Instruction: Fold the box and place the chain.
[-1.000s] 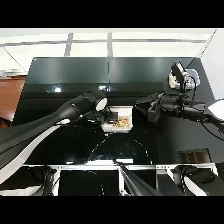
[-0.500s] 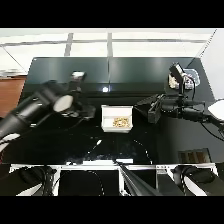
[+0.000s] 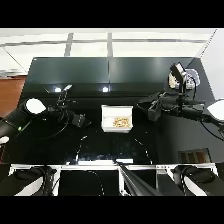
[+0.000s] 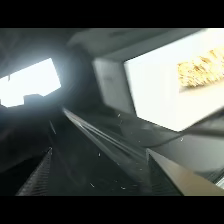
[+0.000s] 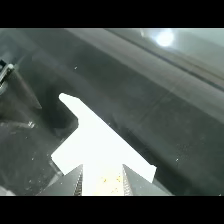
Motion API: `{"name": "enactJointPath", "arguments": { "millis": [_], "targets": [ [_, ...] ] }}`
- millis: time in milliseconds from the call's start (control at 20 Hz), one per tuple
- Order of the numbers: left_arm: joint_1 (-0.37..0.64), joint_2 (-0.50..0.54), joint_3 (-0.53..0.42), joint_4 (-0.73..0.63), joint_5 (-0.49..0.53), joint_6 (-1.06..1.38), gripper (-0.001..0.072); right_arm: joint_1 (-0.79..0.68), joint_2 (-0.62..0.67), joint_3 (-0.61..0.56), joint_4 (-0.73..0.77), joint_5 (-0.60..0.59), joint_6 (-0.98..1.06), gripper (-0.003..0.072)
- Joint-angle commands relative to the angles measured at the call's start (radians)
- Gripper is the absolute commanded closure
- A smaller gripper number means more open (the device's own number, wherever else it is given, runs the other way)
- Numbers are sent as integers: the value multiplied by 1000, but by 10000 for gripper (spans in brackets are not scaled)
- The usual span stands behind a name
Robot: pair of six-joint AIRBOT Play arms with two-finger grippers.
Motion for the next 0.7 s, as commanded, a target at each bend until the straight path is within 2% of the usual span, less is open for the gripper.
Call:
{"name": "enactJointPath", "arguments": {
  "millis": [0, 150, 350, 500, 650],
  "targets": [
    [23, -4, -21, -94, 26, 497, -10, 0, 0, 0, -3, -24, 0, 395],
    [23, -4, -22, -93, 25, 702, -10, 0, 0, 0, -3, -26, 0, 394],
    [-21, -17, -21, -93, 38, 1117, -10, 0, 0, 0, -3, -26, 0, 395],
    [-52, -98, -18, -190, 92, 1180, -11, 0, 0, 0, -3, -26, 0, 395],
    [-83, -188, 13, -201, 78, 1221, -10, 0, 0, 0, -3, -26, 0, 395]
  ]
}}
